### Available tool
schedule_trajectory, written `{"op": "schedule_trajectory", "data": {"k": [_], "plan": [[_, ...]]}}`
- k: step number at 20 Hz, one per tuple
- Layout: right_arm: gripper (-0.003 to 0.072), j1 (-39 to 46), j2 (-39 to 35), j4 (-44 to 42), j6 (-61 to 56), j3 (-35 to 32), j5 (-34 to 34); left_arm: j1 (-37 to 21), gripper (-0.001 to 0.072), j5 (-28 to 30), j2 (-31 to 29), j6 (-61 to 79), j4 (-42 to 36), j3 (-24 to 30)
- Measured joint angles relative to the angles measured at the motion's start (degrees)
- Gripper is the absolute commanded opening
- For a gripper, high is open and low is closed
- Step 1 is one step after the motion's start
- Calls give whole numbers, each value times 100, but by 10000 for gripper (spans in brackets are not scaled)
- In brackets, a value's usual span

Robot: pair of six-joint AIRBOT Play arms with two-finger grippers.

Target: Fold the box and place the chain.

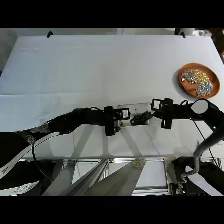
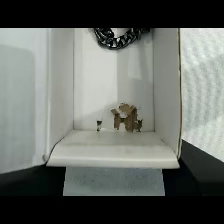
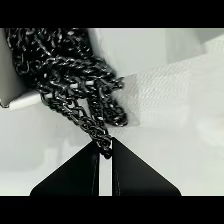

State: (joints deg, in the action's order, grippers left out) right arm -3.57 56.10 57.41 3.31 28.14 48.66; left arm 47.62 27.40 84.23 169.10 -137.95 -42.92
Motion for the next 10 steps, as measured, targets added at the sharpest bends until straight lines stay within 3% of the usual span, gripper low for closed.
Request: {"op": "schedule_trajectory", "data": {"k": [10], "plan": [[16, 0, -1895, -1683, -162, 0, 752, 0, 153, 0, 0, 0, 0, 0]]}}
